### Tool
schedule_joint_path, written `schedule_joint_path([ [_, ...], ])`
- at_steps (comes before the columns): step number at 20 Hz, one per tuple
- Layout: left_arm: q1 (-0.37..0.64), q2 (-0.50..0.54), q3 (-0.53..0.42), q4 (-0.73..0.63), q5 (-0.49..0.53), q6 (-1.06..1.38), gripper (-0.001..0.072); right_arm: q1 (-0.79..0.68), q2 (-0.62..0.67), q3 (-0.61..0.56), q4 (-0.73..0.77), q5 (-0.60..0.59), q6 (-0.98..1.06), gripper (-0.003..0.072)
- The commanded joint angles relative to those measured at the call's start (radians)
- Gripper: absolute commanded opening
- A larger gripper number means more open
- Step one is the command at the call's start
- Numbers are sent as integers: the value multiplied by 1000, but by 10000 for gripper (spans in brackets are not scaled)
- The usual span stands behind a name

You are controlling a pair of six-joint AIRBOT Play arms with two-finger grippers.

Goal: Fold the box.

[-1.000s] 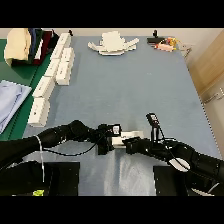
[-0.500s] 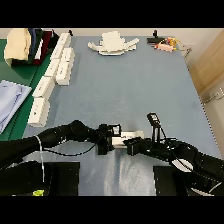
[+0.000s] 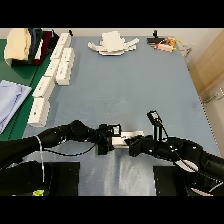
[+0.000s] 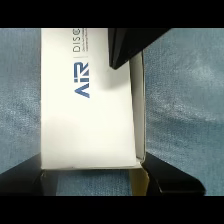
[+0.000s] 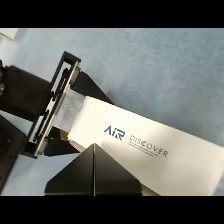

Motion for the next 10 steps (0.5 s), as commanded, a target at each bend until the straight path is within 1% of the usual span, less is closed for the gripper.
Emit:
schedule_joint_path([
  [1, 1, 0, 0, 0, 0, 0, 233, 0, 2, 84, -218, 240, 34, 7],
  [4, 1, 0, 0, 0, 0, 0, 233, -10, -13, 241, -450, 565, 130, 7],
  [6, 1, 0, 0, 0, 0, 0, 234, -43, -39, 344, -507, 748, 135, 7],
  [8, 1, 0, 0, 0, 0, 0, 233, -96, -78, 428, -517, 876, 136, 7],
  [10, 1, 0, 0, 0, 0, 0, 233, -154, -129, 478, -518, 955, 145, 7],
])
